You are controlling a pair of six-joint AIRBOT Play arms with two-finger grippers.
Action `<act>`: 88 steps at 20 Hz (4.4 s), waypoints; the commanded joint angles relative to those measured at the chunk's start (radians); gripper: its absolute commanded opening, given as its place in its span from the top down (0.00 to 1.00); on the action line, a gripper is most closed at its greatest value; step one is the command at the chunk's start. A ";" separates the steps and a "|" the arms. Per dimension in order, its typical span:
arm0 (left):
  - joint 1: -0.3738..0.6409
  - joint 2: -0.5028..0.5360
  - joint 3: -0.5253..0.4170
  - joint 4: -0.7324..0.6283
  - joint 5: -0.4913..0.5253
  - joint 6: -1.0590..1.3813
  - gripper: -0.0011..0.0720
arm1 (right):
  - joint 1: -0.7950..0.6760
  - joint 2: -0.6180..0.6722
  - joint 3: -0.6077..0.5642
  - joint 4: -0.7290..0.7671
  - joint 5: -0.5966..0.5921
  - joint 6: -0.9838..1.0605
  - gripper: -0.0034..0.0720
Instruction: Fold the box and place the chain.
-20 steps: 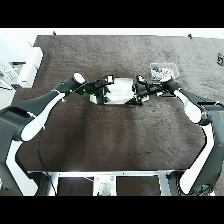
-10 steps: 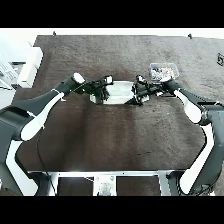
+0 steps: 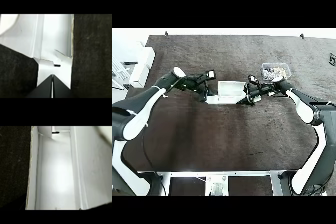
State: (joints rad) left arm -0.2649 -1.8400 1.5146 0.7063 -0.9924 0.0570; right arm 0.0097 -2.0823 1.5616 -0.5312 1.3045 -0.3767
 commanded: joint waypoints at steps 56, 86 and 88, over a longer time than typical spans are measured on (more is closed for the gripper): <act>0.037 -0.025 -0.123 -0.266 0.071 -0.970 0.78 | 0.001 0.000 0.000 -0.001 0.002 -0.001 0.41; -0.032 -0.023 -0.030 -0.151 -0.002 -1.210 0.53 | 0.001 0.000 0.000 -0.001 0.002 -0.001 0.41; -0.040 -0.023 -0.026 -0.114 0.000 -1.243 0.53 | 0.001 0.000 0.000 -0.001 0.002 -0.001 0.41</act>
State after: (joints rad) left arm -0.2932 -1.8629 1.4788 0.5285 -0.9928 -1.1164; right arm 0.0097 -2.0823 1.5616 -0.5327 1.3060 -0.3782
